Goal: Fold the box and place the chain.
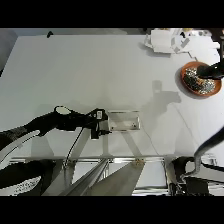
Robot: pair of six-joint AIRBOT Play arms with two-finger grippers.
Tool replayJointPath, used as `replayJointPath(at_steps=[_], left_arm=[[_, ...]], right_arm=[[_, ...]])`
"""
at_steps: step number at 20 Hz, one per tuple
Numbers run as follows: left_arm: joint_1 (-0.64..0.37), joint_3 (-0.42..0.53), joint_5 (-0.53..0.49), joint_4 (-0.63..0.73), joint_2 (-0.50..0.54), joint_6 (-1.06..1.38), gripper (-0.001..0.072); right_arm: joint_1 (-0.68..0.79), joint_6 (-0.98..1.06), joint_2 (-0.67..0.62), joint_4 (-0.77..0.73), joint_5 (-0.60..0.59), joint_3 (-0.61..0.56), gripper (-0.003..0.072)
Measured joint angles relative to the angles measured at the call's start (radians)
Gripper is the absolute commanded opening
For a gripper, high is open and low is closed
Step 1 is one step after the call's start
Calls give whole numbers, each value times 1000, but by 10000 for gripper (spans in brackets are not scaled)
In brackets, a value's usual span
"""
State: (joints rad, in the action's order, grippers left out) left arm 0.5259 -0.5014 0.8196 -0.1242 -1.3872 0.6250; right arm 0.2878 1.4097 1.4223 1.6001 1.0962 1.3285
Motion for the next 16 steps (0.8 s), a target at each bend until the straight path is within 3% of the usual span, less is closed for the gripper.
replayJointPath(at_steps=[7,16], left_arm=[[0,0,0,0,0,0,109],[0,0,0,0,0,0,109]], right_arm=[[38,-138,238,5,-11,92,252],[42,-241,317,80,-13,103,238]])
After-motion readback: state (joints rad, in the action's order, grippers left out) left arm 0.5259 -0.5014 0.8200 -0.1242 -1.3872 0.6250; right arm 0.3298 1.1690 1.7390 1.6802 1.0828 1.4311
